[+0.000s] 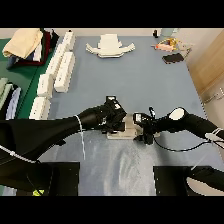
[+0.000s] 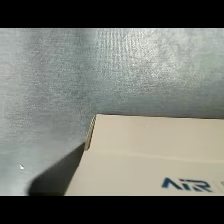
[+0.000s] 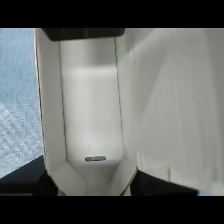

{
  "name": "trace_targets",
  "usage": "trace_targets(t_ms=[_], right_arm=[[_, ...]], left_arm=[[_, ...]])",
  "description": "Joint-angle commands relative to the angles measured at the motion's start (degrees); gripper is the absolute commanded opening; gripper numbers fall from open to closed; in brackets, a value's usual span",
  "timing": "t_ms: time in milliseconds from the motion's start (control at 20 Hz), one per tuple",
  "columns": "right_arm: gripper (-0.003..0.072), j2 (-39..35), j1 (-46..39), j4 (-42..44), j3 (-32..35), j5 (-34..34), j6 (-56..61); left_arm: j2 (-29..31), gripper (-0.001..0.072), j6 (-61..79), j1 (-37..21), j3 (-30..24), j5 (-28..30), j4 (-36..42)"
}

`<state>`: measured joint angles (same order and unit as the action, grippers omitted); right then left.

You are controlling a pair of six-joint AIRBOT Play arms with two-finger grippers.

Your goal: Fold the box.

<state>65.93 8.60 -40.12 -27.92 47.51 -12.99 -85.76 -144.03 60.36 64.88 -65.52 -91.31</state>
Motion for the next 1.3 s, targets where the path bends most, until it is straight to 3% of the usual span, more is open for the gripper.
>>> trace_targets(t_ms=[0,300,350,400,550,600,650,700,800,1100,1250], right_arm=[[0.0506,-0.04,0.04,0.04,-0.04,-0.02,0.09],[0.0506,-0.04,0.04,0.04,-0.04,0.0,0.09],[0.0506,-0.04,0.04,0.04,-0.04,-0.02,0.09],[0.0506,-0.04,0.04,0.04,-0.04,0.0,0.09],[0.0506,-0.04,0.04,0.04,-0.04,0.0,0.09],[0.0506,-0.04,0.04,0.04,-0.04,0.0,0.09],[0.0506,-0.04,0.04,0.04,-0.04,-0.02,0.09],[0.0506,-0.04,0.04,0.07,-0.04,0.0,0.09],[0.0506,-0.04,0.04,0.04,-0.04,0.0,0.09],[0.0506,-0.04,0.04,0.07,-0.04,0.0,0.09],[0.0506,-0.04,0.04,0.04,-0.04,0.0,0.09]], left_arm=[[0.0,0.067,-1.09,0.0,1.01,-0.76,-0.02],[0.15,0.0657,0.31,-0.09,3.78,-8.83,-0.09],[0.42,0.0637,2.38,-0.09,4.83,-11.32,-0.09],[0.96,0.0526,4.15,-0.09,6.16,-14.19,-0.2],[4.15,0.051,10.19,-0.09,8.52,-22.23,-0.68],[5.7,0.0399,11.76,-0.09,8.55,-24.98,-0.94],[7.1,0.018,13.86,-0.09,8.55,-27.69,-1.11],[8.41,0.0014,17.07,-0.09,8.55,-30.12,-1.09],[10.23,0.0013,21.88,-0.07,8.55,-32.85,-1.11],[11.08,0.0011,32.83,-0.42,8.44,-24.7,0.09],[16.31,0.0012,49.94,-6.08,2.05,-19.87,2.12]])
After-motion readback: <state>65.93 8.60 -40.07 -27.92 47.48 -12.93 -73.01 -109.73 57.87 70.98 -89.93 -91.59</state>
